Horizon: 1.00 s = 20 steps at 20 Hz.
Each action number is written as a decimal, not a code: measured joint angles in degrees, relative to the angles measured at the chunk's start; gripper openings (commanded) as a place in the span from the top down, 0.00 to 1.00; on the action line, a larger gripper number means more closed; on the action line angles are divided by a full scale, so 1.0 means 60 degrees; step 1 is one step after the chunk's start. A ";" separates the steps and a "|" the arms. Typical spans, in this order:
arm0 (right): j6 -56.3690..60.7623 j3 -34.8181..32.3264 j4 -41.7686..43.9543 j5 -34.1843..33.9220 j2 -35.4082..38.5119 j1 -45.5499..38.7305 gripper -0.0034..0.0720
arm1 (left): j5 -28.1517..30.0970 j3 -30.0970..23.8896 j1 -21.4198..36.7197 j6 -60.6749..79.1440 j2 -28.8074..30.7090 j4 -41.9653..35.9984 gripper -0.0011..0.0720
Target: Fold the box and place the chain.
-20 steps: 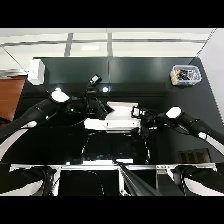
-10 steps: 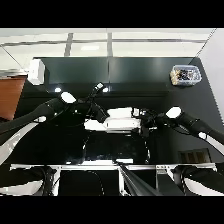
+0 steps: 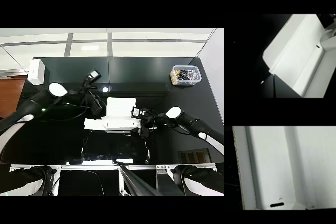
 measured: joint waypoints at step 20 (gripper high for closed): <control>0.0000 0.0000 0.0000 0.0004 0.0000 0.0000 0.69 | 0.0849 -0.2266 -0.0922 0.5213 0.0718 0.0816 0.22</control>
